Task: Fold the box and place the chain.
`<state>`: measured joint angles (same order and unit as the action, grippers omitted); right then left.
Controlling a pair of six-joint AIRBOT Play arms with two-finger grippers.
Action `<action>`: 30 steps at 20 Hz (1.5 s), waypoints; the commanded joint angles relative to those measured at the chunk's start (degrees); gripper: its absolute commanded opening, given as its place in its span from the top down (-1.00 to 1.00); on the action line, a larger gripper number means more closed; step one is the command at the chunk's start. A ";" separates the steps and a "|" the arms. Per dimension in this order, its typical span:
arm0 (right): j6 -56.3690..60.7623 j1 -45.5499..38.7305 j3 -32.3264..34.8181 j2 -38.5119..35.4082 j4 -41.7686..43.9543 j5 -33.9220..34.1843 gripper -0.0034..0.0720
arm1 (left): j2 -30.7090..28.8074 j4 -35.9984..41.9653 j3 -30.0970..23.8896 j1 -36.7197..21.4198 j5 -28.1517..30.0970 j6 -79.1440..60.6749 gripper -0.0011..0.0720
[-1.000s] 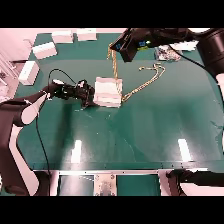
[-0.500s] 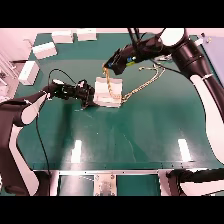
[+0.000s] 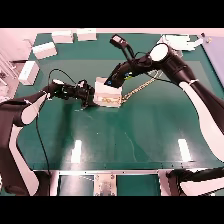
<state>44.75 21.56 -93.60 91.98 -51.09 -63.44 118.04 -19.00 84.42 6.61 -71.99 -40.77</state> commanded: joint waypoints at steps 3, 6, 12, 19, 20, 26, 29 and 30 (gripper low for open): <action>-8.76 -7.93 1.03 -1.90 -5.88 -12.46 -0.67 | 0.00 -0.02 0.02 -0.04 -0.02 -0.02 -0.31; -19.93 -13.42 5.68 -1.44 -4.52 -9.90 -0.67 | 0.00 -0.02 0.02 -0.04 0.02 -0.02 -0.31; -35.74 -14.78 9.75 6.34 -1.16 -6.97 -0.67 | 0.00 -0.02 0.02 -0.04 0.00 -0.02 -0.31; -45.55 -11.74 9.75 13.44 0.42 -4.39 -0.67 | 0.00 -0.02 0.02 -0.04 0.02 -0.02 -0.31; -45.94 -11.15 9.75 13.88 0.52 -4.20 -0.67 | 0.00 -0.02 0.02 -0.04 0.02 -0.02 -0.31; -46.99 -9.29 9.75 15.39 0.76 -1.05 -0.67 | 0.00 -0.02 0.02 -0.04 0.00 -0.02 -0.31; -46.97 -9.42 9.75 15.47 0.76 0.61 -0.60 | 0.00 -0.02 0.02 -0.04 0.00 -0.02 -0.31; -46.97 -9.42 9.75 15.47 0.72 1.09 -0.26 | 0.00 -0.02 0.02 -0.04 0.02 -0.02 -0.31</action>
<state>-1.98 11.99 -83.90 107.18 -49.87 -63.94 118.04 -19.03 84.42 6.59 -72.03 -40.80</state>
